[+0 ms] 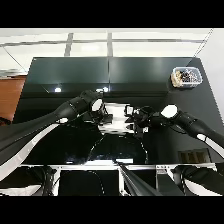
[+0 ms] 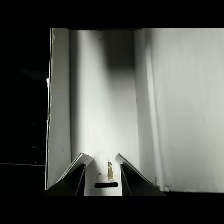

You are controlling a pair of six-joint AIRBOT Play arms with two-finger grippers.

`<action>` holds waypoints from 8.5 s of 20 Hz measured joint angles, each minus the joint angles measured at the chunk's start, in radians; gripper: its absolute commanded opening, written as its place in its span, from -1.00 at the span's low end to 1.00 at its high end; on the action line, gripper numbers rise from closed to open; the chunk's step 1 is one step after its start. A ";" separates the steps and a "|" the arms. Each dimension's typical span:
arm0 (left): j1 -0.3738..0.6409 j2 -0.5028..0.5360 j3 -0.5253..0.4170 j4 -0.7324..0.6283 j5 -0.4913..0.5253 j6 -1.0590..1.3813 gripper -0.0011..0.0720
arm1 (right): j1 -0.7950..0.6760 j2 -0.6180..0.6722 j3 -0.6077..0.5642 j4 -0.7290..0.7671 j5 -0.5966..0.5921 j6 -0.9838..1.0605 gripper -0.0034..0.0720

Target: Fold the box and place the chain.

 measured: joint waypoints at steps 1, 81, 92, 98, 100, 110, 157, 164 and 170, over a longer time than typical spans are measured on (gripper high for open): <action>0.000 0.000 0.000 0.000 0.000 0.000 -0.89 | 0.008 -0.004 0.000 0.013 -0.005 0.000 -0.24; -0.001 0.000 0.000 -0.004 -0.008 0.000 -0.89 | 0.291 -0.180 0.423 -0.901 0.368 2.385 0.08; -0.001 0.000 0.000 -0.005 -0.013 0.000 -0.89 | 0.304 -0.209 0.426 -0.906 0.389 2.433 0.05; -0.001 0.000 0.000 -0.010 -0.012 -0.003 -0.89 | 0.309 -0.217 0.427 -0.900 0.385 2.431 -0.88; -0.001 0.000 0.000 -0.008 -0.016 -0.003 -0.89 | 0.311 -0.218 0.427 -0.900 0.386 2.428 -0.86; -0.001 0.000 0.000 -0.007 -0.021 -0.003 -0.89 | 0.314 -0.218 0.426 -0.896 0.387 2.425 -0.87; -0.001 -0.001 0.000 -0.005 -0.023 -0.001 -0.89 | -0.682 -0.726 1.254 -0.720 0.369 2.415 0.56; -0.001 -0.001 0.000 -0.005 -0.022 -0.001 -0.89 | -0.676 -0.773 1.260 -0.716 0.359 2.398 0.25; -0.001 -0.001 0.000 -0.005 -0.022 -0.001 -0.89 | -0.668 -0.764 1.260 -0.698 0.318 2.242 -0.88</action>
